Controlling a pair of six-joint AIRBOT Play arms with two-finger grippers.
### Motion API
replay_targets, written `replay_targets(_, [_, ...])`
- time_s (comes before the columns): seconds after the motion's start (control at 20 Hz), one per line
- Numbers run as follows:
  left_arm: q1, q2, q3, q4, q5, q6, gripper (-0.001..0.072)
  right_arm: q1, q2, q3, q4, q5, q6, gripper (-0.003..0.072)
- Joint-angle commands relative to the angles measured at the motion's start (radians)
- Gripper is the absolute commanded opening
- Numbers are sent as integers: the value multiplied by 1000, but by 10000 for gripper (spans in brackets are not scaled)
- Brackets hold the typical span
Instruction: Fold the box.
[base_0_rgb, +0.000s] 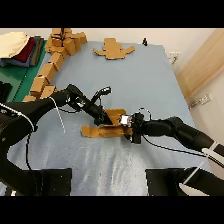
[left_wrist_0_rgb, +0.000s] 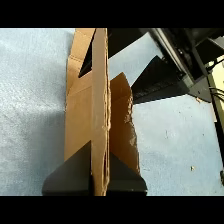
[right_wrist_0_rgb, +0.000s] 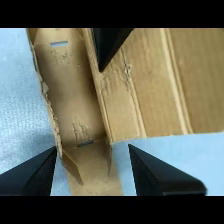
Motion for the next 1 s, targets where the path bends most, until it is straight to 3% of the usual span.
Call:
replay_targets(0.0, [1, 1, 1, 0, 0, 0, 11, -79, -84, 32, 225, -85, -248, 720])
replay_targets(0.3, [1, 1, 1, 0, 0, 0, 11, -101, -194, 91, 261, -154, -281, 720])
replay_targets(0.6, [1, 1, 1, 0, 0, 0, 11, -101, -194, 91, 252, -157, -277, 717])
replay_targets(0.95, [1, 1, 1, 0, 0, 0, 11, -98, -194, 91, 253, -243, -277, 716])
